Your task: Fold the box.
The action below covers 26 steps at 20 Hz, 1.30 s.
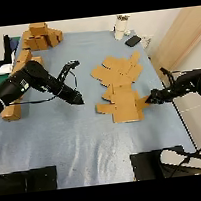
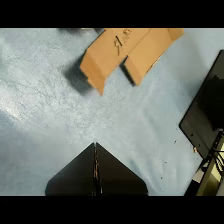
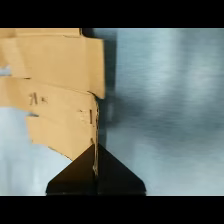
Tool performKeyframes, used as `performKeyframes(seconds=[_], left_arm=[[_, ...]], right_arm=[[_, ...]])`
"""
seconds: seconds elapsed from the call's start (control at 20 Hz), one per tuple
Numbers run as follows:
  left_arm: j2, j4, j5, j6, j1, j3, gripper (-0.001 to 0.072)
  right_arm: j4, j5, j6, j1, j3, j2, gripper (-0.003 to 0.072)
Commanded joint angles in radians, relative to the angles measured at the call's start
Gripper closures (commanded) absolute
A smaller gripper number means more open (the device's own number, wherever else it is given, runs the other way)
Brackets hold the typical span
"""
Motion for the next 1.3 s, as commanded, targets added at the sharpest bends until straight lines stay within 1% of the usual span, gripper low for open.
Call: performKeyframes(seconds=[0.0,0.1,0.25,0.3,0.5,0.65,0.8,0.95,1.1,1.25], left_arm=[[0.002,0.0,-0.043,0.0,0.016,0.003,0.0698],[0.002,-0.001,-0.042,0.001,0.023,0.004,0.0698],[0.002,0.002,-0.04,0.001,0.029,0.004,0.0698],[0.002,0.002,-0.04,0.001,0.029,0.004,0.0698],[0.002,0.002,-0.038,0.001,0.035,0.004,0.0697],[0.002,0.002,-0.05,0.001,0.076,0.004,0.0697],[0.002,0.002,-0.07,0.001,0.149,0.004,0.0697],[0.002,0.002,-0.082,0.001,0.212,0.004,0.0697],[0.001,0.002,-0.088,0.001,0.241,0.004,0.0697],[-0.001,0.002,-0.085,0.006,0.245,0.004,0.0697]], right_arm=[[0.088,-0.114,0.04,0.002,0.014,0.081,0.0684],[0.163,-0.167,0.055,0.002,0.019,0.134,0.0685],[0.387,-0.288,0.055,0.008,0.019,0.191,0.0685],[0.433,-0.306,0.07,0.022,0.018,0.207,0.0685],[0.485,-0.325,0.188,0.165,0.017,0.249,0.0685],[0.539,-0.325,0.237,0.275,0.017,0.254,0.0685],[0.555,-0.291,0.249,0.349,0.017,0.254,0.0685],[0.544,-0.172,0.256,0.356,-0.01,0.247,0.0685],[0.537,-0.12,0.237,0.358,-0.114,0.211,0.0685],[0.537,0.015,0.145,0.399,-0.265,0.209,0.0685]])
